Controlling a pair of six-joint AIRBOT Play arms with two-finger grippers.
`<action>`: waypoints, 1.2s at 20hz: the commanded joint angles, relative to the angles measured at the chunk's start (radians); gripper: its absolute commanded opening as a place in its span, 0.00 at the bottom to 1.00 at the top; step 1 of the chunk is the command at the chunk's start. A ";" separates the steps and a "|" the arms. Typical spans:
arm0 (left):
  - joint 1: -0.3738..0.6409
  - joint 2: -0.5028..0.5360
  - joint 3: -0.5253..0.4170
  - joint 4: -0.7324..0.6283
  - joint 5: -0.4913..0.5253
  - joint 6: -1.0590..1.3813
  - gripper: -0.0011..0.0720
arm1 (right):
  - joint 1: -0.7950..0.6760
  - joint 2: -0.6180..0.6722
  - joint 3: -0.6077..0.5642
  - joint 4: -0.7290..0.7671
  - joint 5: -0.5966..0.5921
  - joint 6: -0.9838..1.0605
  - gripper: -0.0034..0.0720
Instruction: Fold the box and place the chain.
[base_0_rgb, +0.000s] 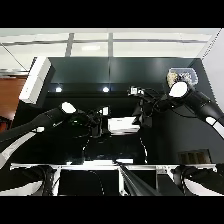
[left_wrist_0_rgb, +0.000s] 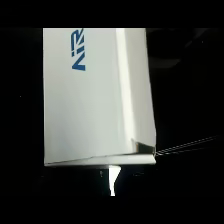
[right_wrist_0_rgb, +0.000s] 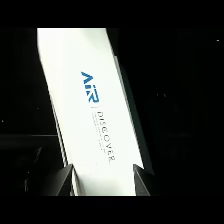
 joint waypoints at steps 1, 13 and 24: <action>0.000 0.000 0.001 0.001 -0.002 0.003 0.41 | 0.000 0.001 0.000 0.001 0.026 0.000 0.59; 0.000 0.000 0.001 0.001 -0.002 0.003 0.41 | 0.000 0.001 -0.001 0.006 0.037 0.020 0.37; 0.000 0.000 0.001 0.003 -0.002 0.003 0.41 | 0.023 0.001 -0.039 0.034 -0.005 0.027 0.37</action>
